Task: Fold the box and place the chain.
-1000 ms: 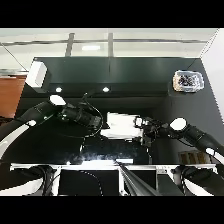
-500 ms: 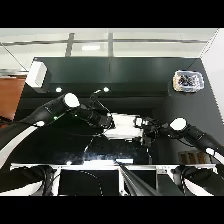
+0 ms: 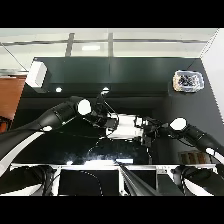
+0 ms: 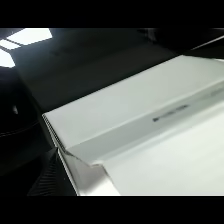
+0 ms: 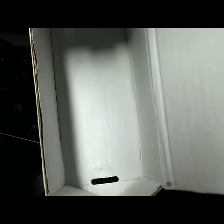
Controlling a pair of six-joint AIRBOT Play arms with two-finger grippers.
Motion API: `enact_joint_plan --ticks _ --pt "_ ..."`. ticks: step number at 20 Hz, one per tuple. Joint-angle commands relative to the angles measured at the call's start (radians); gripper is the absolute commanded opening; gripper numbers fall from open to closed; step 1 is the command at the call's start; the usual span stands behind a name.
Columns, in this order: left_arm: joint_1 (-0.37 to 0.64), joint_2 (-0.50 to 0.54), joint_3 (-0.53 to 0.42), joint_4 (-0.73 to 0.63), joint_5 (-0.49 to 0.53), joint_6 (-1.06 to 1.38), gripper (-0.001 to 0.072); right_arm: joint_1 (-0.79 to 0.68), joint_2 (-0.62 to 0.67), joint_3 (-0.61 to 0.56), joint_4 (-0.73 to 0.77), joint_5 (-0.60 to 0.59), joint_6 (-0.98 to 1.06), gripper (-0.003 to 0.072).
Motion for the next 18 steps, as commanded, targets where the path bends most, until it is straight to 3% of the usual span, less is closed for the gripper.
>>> enact_joint_plan --ticks 1,9,11,16,17,18 --pt "-0.026 0.0 0.006 0.073 0.013 -0.073 0.0569 0.0 0.0 0.0 0.0 0.001 0.0 0.0095" --pt "-0.131 -0.032 0.064 0.325 -0.01 -0.307 0.0567 0.0 0.0 0.0 0.0 0.001 0.0 0.0095" --pt "-0.161 -0.057 0.103 0.403 -0.063 -0.379 0.0485 0.0 0.0 0.0 0.0 0.001 0.0 0.0095" --pt "-0.177 -0.095 0.151 0.458 -0.195 -0.456 0.0482 0.0 0.0 0.0 0.0 0.001 0.0 0.0095" --pt "-0.177 -0.099 0.155 0.459 -0.203 -0.476 0.0429 0.0 0.0 0.0 0.0 0.001 0.0 0.0095" --pt "-0.178 -0.102 0.159 0.459 -0.202 -0.479 0.0321 0.0 0.0 0.0 0.0 0.001 0.0 0.0095"
